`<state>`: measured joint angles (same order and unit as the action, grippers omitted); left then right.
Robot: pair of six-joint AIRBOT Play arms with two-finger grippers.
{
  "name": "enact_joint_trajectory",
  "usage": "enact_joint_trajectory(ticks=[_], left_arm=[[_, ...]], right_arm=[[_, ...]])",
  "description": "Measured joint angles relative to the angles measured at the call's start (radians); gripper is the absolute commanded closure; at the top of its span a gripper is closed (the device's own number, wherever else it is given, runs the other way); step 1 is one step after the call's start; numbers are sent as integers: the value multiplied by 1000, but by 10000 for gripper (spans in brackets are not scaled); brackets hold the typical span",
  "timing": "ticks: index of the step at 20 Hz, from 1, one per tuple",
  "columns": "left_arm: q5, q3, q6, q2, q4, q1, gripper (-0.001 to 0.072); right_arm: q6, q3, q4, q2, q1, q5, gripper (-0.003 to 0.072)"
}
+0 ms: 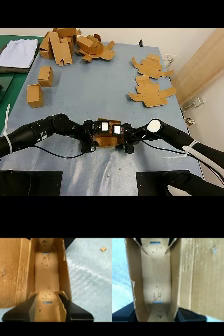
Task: Fold the box.
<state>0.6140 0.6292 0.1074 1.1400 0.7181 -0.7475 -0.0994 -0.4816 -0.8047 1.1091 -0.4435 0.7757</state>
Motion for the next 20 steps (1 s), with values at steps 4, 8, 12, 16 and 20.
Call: enact_joint_trajectory(ticks=[4, 8, 12, 16, 20], left_arm=[[-2, 0, 5, 0, -1, 0, 279], [-17, 0, 10, 0, 4, 0, 630], [-24, 0, 41, -14, 18, 0, 672], [5, 0, 187, -79, 159, 11, 671], [83, 0, 373, -181, 304, 79, 671]], right_arm=[[0, 0, 0, 0, 0, 0, 227], [1, 0, 0, 0, 0, 2, 227], [0, 0, 0, 0, 0, 3, 227], [0, 0, 0, 0, 0, 3, 227], [0, 0, 0, 0, 0, 4, 227]])
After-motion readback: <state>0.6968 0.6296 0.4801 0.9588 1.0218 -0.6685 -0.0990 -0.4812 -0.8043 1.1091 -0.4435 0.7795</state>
